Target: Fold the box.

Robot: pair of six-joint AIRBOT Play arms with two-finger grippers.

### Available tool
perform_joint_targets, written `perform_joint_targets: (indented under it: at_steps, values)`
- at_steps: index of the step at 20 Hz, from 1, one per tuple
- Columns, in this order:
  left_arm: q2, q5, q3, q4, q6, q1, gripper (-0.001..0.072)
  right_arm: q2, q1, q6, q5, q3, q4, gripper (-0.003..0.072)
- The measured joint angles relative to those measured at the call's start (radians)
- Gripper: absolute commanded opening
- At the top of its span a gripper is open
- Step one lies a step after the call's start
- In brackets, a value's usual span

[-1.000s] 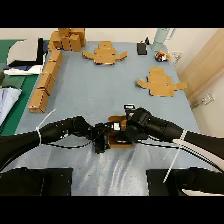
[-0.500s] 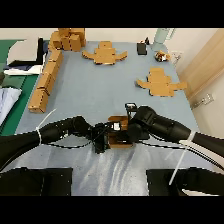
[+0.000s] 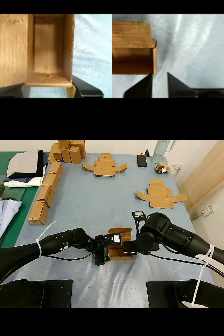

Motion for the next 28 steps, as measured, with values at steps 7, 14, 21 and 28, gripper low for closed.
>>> perform_joint_targets:
  at_steps: [7, 14, 21, 28]
  values:
    - [0.0, 0.0, 0.0, 0.0, 0.0, 0.0, 0.0525, -0.037, -0.211, -0.187, -0.033, 0.0, -0.112, 0.0005]
    - [0.0, 0.0, 0.0, 0.0, 0.0, 0.0, 0.0526, -0.327, -0.727, -1.045, 0.109, 0.042, 0.782, 0.0004]
    - [0.0, 0.0, 0.0, 0.0, 0.0, 0.0, 0.0526, -0.394, -0.72, -1.502, -0.021, 0.043, 1.132, 0.0004]
    - [0.0, 0.0, 0.0, 0.0, 0.0, 0.0, 0.0526, -0.131, -0.612, -1.633, 0.093, -0.172, 1.101, 0.0005]
